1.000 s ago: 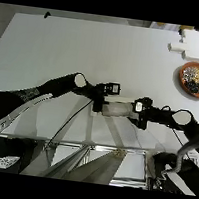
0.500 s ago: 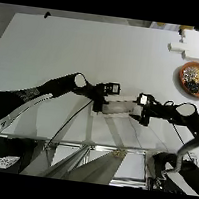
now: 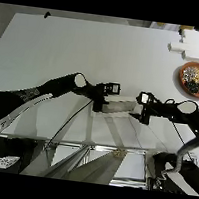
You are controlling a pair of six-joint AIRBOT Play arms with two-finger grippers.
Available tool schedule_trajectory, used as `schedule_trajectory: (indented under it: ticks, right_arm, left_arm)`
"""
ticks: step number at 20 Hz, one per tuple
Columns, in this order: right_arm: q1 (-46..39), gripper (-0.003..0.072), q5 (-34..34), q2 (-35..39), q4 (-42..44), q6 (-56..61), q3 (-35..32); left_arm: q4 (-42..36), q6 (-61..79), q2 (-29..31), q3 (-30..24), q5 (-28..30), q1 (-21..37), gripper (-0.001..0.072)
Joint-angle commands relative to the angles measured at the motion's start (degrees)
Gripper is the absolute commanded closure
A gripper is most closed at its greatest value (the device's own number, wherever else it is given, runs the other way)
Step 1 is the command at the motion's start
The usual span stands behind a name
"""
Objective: Fold the box and place the chain.
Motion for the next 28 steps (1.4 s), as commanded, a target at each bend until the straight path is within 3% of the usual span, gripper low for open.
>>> schedule_trajectory:
  ticks: [1, 6, 28]
  right_arm:
    - [0.0, 0.0004, 1.3, -2.6, 0.4, -1.8, 0.0]
    - [0.0, 0.0021, 1.5, -6.0, 0.5, -1.8, 0.0]
    - [3.7, 0.0058, -0.3, -7.5, 2.3, -6.1, -2.5]
  left_arm:
    - [0.0, 0.0, 0.0, 0.0, 0.0, 0.0, 0.0697]
    - [0.0, 0.0, 0.0, 0.0, 0.0, 0.0, 0.0697]
    - [0.0, 0.0, 0.0, 0.0, 0.0, 0.0, 0.0697]
